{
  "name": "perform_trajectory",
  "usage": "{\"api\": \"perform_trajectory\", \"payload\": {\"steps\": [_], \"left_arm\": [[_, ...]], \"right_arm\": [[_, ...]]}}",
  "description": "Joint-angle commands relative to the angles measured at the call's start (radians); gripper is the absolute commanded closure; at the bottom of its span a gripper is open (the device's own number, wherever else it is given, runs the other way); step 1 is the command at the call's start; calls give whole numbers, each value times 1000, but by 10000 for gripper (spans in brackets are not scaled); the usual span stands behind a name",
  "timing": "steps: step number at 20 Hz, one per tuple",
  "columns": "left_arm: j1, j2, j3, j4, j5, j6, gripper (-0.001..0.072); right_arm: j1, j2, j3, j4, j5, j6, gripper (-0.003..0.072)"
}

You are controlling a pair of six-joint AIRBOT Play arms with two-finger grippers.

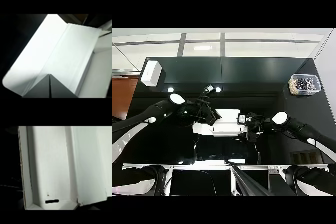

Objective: Fold the box and place the chain.

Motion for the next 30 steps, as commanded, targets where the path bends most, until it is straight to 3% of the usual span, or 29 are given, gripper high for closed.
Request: {"api": "perform_trajectory", "payload": {"steps": [1, 5, 7, 9, 10, 12, 15, 17, 19, 22, 24, 25, 27, 28, 30], "left_arm": [[48, 24, 61, 95, -125, -51, 684], [190, 210, 16, 175, -205, -135, 684], [278, 293, -81, 50, -211, -49, 682], [310, 317, -188, -108, -285, 138, 677], [298, 315, -226, -105, -298, 237, 542], [244, 314, -271, -13, -193, 334, -2], [130, 311, -278, 172, -8, 386, -1], [62, 309, -278, 208, 87, 386, 1], [16, 307, -278, 206, 140, 382, 3], [-25, 307, -278, 204, 143, 376, 43], [-40, 306, -278, 175, 141, 340, 306], [-40, 304, -278, 142, 141, 338, 374], [-39, 293, -278, 64, 141, 339, 383], [-40, 286, -278, 39, 139, 339, 448], [-40, 266, -278, -13, 134, 340, 452]], "right_arm": [[1, 0, 0, 1, 0, 2, 388], [1, 0, 0, 1, -1, 2, 388], [1, 0, 0, 1, -1, 1, 388], [1, 0, 0, 1, 0, 1, 388], [1, 0, 0, 1, 0, 1, 388], [1, 0, 0, 1, 0, 1, 388], [1, 0, 0, 1, 0, 1, 387], [1, 0, 0, 1, 0, 1, 388], [1, 0, 0, 1, 0, 1, 388], [1, 0, 0, 1, 0, 1, 387], [1, 0, 0, 1, 0, 1, 387], [1, 0, 0, 1, 0, 1, 387], [1, 0, 0, 1, 0, 1, 387], [1, 0, 0, 1, 0, 1, 387], [1, 0, 0, 1, 0, 1, 387]]}}
